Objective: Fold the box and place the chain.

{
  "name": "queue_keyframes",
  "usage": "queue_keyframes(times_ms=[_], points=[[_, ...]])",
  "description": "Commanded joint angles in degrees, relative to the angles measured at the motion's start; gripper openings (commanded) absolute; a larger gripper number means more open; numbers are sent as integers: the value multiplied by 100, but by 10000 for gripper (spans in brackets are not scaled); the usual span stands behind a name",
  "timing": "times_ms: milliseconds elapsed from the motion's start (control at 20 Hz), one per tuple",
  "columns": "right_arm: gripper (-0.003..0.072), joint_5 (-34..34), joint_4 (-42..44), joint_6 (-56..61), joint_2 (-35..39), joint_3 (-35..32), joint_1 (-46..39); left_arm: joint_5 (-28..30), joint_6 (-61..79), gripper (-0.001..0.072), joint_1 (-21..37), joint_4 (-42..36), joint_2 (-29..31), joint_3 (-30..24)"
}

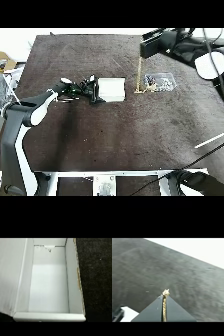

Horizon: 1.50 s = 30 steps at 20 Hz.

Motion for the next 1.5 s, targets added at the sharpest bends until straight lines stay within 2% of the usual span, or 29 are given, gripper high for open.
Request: queue_keyframes(times_ms=[0,300,450,600,650,700,750,900,1000,1200,1400,1450], points=[[2,-654,199,24,-177,-337,457,0,2,61,2,2,2,0],[3,-1338,323,22,-1447,-485,1001,0,2,61,2,2,2,0],[3,-1333,326,26,-2002,-485,999,2,2,61,2,2,2,0],[4,-1012,323,24,-2057,-483,979,2,2,61,2,2,2,0],[81,-774,323,26,-2011,-483,931,2,2,61,2,2,2,0],[291,-483,323,28,-1945,-483,833,2,2,61,2,2,2,0],[325,-118,323,28,-1856,-483,688,2,2,61,2,0,2,0],[325,905,326,527,-1561,-507,-37,2,2,61,2,2,2,0],[325,1156,326,1005,-1325,-796,-706,2,2,61,2,2,2,0],[325,964,643,1609,-1261,-1694,-1816,2,2,61,2,2,2,0],[322,-35,1659,1366,-1757,-2245,-2168,2,2,61,2,0,2,0],[259,-236,1797,1368,-1906,-2245,-2159,2,2,61,2,2,2,0]])
